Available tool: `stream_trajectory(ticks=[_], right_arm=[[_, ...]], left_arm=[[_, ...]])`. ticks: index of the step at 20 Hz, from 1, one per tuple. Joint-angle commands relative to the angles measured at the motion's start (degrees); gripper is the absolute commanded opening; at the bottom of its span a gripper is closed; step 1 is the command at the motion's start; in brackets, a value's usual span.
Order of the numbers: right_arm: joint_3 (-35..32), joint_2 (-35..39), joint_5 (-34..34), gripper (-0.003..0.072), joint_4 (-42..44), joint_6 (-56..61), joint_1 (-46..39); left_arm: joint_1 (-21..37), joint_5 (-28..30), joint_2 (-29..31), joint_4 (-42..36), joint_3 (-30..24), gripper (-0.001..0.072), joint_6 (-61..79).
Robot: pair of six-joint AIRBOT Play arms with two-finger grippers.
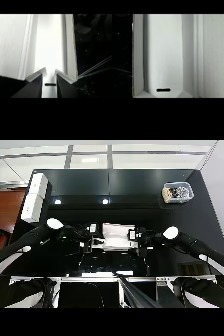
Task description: Fold the box and place the chain.
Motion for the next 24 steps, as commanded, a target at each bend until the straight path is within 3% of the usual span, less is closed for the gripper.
stream_trajectory(ticks=[1,7,9,10,11,12,13,15,16,17,18,19,20,21,23,24], right_arm=[[0.0,-0.02,0.02,0.0126,0.02,-0.02,0.02],[0.0,-0.02,0.02,0.0126,0.02,-0.02,0.02],[0.0,-0.02,0.02,0.0126,0.02,-0.02,0.02],[0.0,-0.02,0.02,0.0126,0.02,-0.02,0.02],[0.0,-0.02,0.0,0.0126,0.02,-0.02,0.02],[0.0,-0.02,0.02,0.0126,0.02,-0.02,0.02],[0.0,-0.02,0.02,0.0126,0.02,-0.02,0.02],[0.0,-0.02,0.0,0.0126,0.02,-0.02,0.02],[0.0,-0.02,0.02,0.0126,0.02,-0.02,0.02],[0.0,-0.02,0.02,0.0126,0.02,-0.02,0.02],[0.0,-0.02,0.02,0.0126,0.02,-0.02,0.02],[0.0,-0.02,0.0,0.0126,0.02,-0.02,0.02],[0.0,-0.02,0.02,0.0126,0.02,-0.02,0.02],[0.0,-0.02,0.0,0.0126,0.02,-0.02,0.02],[0.0,-0.02,0.02,0.0126,0.02,-0.02,0.02],[0.0,-0.02,0.02,0.0126,0.02,-0.02,0.02]], left_arm=[[-2.78,3.48,-1.16,-2.91,0.9,0.0219,-0.13],[-3.87,4.24,-1.92,-2.32,1.77,0.0216,-0.39],[-3.89,4.22,-1.92,-2.27,1.77,0.0027,-0.37],[-3.89,4.22,-1.92,-2.27,1.77,0.0028,-0.37],[-3.89,4.22,-1.92,-2.27,1.77,0.0062,-0.37],[-3.87,4.24,-1.92,-2.29,1.77,0.0261,-0.39],[-3.87,4.22,-1.92,-2.29,1.77,0.0368,-0.37],[-3.87,4.22,-1.92,-2.29,1.77,0.0367,-0.37],[-3.87,4.22,-1.92,-2.29,1.77,0.0311,-0.37],[-3.89,4.15,-1.92,-2.25,1.77,0.0093,-0.37],[-3.89,4.17,-1.92,-2.23,1.77,0.0125,-0.37],[-3.87,4.22,-1.92,-2.29,1.77,0.0351,-0.39],[-3.87,4.24,-1.92,-2.34,1.77,0.0498,-0.44],[-3.85,4.17,-1.9,-2.14,1.77,0.0452,-1.01],[-2.69,4.02,-1.68,3.78,2.99,0.006,-11.56],[-1.29,2.12,-1.16,8.02,4.26,0.0026,-21.55]])
